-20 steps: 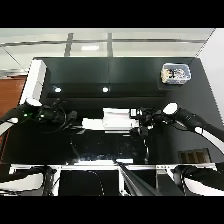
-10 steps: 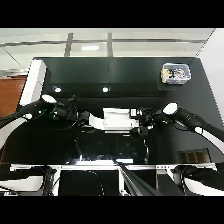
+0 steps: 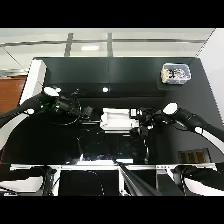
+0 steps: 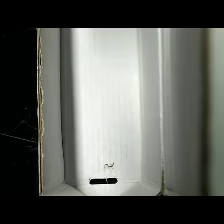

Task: Fold the box and place the chain.

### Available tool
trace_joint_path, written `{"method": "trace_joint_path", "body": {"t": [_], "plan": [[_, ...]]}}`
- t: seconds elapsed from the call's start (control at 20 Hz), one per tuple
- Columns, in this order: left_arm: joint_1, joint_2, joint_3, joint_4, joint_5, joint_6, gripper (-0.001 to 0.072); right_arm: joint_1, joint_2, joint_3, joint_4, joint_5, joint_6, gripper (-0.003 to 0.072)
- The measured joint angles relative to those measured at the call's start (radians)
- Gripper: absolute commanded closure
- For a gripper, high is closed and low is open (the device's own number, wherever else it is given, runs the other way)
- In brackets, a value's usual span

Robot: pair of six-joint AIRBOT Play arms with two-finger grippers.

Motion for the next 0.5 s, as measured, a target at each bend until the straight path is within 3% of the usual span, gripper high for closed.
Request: {"method": "trace_joint_path", "body": {"t": [0.1, 0.5], "plan": [[-0.028, 0.001, 0.015, 0.019, 0.019, -0.051, 0.0223, 0.0, 0.0, 0.0, 0.0, 0.0, 0.0, 0.0519], [-0.147, 0.027, 0.087, 0.174, 0.098, -0.274, 0.0224, 0.0, 0.0, 0.0, 0.0, 0.0, 0.0, 0.0519]]}}
